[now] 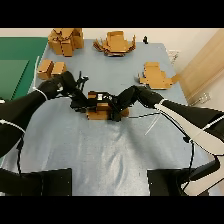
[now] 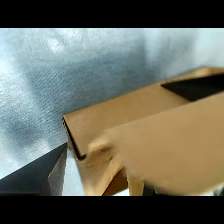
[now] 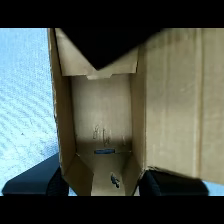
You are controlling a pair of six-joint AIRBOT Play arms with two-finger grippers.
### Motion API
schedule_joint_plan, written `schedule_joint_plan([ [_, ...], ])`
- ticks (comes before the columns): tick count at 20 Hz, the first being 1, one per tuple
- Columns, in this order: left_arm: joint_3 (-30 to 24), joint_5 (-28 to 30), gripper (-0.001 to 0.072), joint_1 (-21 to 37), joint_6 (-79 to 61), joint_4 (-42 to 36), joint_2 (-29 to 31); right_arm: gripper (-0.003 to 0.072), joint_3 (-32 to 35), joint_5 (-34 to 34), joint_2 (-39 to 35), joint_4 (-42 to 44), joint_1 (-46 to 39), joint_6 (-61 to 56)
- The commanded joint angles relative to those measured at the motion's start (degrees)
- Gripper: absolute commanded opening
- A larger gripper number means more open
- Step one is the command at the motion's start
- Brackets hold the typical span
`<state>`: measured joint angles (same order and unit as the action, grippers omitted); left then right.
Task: Fold the box.
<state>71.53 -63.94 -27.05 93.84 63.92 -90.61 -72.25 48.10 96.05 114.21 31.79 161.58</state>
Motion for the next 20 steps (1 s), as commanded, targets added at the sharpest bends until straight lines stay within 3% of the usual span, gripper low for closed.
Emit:
schedule_joint_plan([
  [1,1.4,1.6,0.0522,-6.2,13.1,14.3,0.0,0.0514,-0.1,-0.1,0.0,0.0,0.0,-0.1],
  [5,1.4,1.6,0.0522,-11.1,24.5,26.4,0.0,0.0514,0.0,-0.1,0.0,0.0,0.0,0.0],
  [6,1.4,1.7,0.0432,-11.3,24.7,26.3,0.0,0.0514,-0.1,-0.1,0.0,0.0,0.0,0.0],
  [7,1.4,1.7,0.0129,-11.4,24.7,26.1,0.0,0.0514,-0.1,-0.1,0.0,0.0,0.0,0.0],
  [8,1.4,1.8,0.0014,-11.5,24.2,25.9,0.0,0.0514,0.0,-0.1,0.0,0.0,0.0,0.0],
  [10,1.4,2.0,0.0013,-11.5,24.1,24.1,0.0,0.0511,0.0,-0.1,0.0,0.0,0.0,0.0],
  [12,1.4,2.5,0.0015,-11.5,24.0,23.1,0.0,0.0379,0.0,-0.1,0.0,0.0,0.0,0.0],
  [14,1.4,3.0,0.0017,-11.5,24.0,22.9,0.0,0.0378,0.0,-0.1,0.0,0.0,0.0,0.0],
  [15,1.4,2.9,0.0168,-11.5,24.0,22.9,0.0,0.0379,0.0,-0.1,0.0,0.0,0.0,0.0],
  [16,1.4,2.9,0.0498,-11.5,24.0,23.0,0.0,0.0379,0.0,0.0,0.0,0.0,0.0,0.0],
  [17,1.4,2.9,0.0590,-11.5,24.1,23.4,0.0,0.0379,0.0,-0.1,0.0,0.0,0.0,0.0],
  [20,1.4,2.6,0.0581,-11.1,24.8,24.0,0.0,0.0379,0.0,0.0,0.0,0.0,0.0,0.0],
])
